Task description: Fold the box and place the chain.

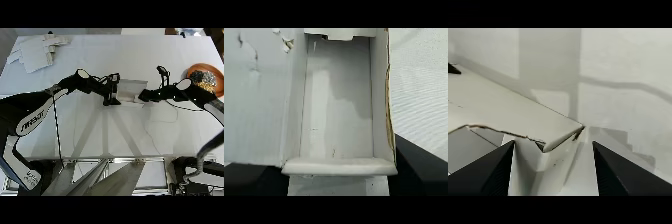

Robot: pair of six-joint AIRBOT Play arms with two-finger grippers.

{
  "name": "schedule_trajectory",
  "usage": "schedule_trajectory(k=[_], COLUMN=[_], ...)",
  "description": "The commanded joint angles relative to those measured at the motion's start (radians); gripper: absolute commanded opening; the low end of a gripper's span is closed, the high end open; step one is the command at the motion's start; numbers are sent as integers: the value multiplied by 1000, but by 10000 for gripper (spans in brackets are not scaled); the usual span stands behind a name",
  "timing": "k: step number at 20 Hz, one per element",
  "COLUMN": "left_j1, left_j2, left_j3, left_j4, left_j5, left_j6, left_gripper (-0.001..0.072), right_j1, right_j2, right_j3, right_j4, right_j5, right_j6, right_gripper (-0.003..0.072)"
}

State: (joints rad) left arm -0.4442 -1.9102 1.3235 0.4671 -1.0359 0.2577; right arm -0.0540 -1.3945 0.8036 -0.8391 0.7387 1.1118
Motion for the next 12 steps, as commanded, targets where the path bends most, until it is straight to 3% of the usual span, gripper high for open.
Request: schedule_trajectory(k=[1, 9, 12], left_j1=[0, 0, 0], left_j2=[0, 0, 0], left_j3=[0, 0, 0], left_j4=[1, 0, 0], left_j5=[0, 0, 0], left_j6=[0, 0, 0], left_gripper=[395, 395, 395], right_j1=[32, 160, 204], right_j2=[29, 31, 31], right_j3=[2, 70, 90], right_j4=[-184, -442, -613], right_j5=[-37, -21, 29], right_j6=[119, 332, 516], right_gripper=[499, 498, 498])
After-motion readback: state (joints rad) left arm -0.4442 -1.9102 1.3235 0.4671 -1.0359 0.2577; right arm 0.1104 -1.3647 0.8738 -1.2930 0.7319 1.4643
